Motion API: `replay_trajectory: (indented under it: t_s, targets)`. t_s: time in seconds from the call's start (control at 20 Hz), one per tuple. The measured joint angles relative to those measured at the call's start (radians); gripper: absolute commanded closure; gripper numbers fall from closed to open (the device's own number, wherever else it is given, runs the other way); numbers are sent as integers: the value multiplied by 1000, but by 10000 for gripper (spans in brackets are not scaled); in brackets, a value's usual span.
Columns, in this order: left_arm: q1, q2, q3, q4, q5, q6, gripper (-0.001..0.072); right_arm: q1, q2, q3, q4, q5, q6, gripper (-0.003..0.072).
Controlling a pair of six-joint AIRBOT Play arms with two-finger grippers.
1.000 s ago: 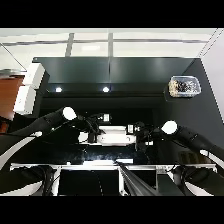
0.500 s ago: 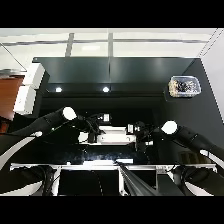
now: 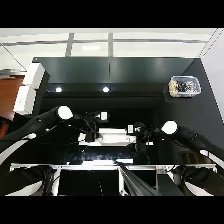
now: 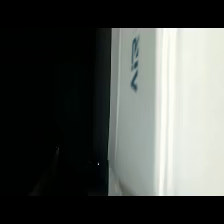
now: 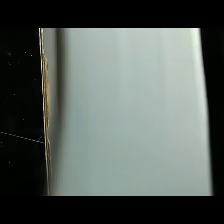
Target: Fold the box and place the chain.
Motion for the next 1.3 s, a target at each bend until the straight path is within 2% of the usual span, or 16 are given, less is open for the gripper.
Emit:
replay_trajectory:
  t_s: [0.15, 0.2, 0.25, 0.3, 0.5, 0.65, 0.8, 0.95, 1.2, 1.3]
  targets:
    - [41, 78, 0, 61, -17, -118, 147, 0, 0, 0, 0, 0, 0, 334]
    - [59, 110, 0, 76, -37, -165, 243, 0, 0, 0, 0, 0, 0, 334]
    - [76, 140, 1, 87, -61, -210, 421, 0, 0, 0, 0, 0, 0, 334]
    - [94, 171, 1, 97, -81, -253, 669, 0, 0, 0, 0, 0, 0, 334]
    - [143, 262, 1, 109, -193, -364, 682, 0, 0, 0, 0, 0, 0, 334]
    - [131, 288, -13, 94, -283, -450, 682, 0, 0, 0, 0, 0, 0, 334]
    - [71, 298, -48, 24, -278, -490, 682, 0, 0, 0, 0, 0, 0, 334]
    - [8, 301, -72, -50, -130, -505, 681, 0, 0, 0, 0, 0, 0, 334]
    - [-35, 252, -87, -119, 217, -513, 681, 0, 0, 0, 0, 0, 0, 334]
    - [-41, 208, -88, -135, 281, -516, 681, 0, 0, 0, 0, 1, 1, 334]
